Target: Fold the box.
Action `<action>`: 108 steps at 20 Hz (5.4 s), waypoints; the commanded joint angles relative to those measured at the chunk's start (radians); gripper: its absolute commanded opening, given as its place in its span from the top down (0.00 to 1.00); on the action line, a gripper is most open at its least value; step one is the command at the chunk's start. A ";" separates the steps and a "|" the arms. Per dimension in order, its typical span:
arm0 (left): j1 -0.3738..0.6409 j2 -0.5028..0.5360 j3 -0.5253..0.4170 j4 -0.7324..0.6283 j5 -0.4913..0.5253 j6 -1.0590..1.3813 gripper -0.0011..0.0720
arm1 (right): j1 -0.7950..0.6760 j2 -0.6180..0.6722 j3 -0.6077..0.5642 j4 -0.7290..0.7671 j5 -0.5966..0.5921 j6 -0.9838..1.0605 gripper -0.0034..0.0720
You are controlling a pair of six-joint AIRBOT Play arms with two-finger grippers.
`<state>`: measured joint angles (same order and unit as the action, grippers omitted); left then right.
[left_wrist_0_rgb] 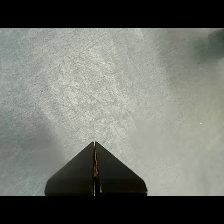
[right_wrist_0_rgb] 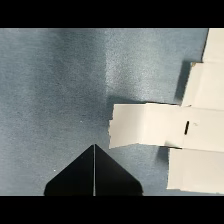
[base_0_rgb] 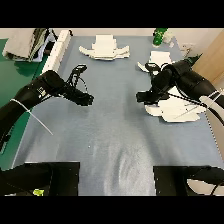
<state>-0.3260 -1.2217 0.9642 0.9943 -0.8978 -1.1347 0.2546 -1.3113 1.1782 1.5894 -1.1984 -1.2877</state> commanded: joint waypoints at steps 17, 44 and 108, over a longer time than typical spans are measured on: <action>-0.001 0.000 0.001 -0.005 0.010 0.000 0.96 | 0.000 -0.003 0.000 0.021 0.095 0.001 0.95; -0.005 0.000 0.001 -0.348 0.026 -0.008 0.07 | -1.223 -0.494 0.413 0.524 -0.278 -0.644 0.38; 0.041 -0.014 0.024 -0.126 -0.304 0.026 0.22 | -0.191 0.478 -0.720 0.665 0.120 -0.703 0.96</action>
<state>-0.2859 -1.2255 0.9920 0.7975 -1.1999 -1.1164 0.0597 -0.8551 0.4686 2.2570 -1.1069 -1.9884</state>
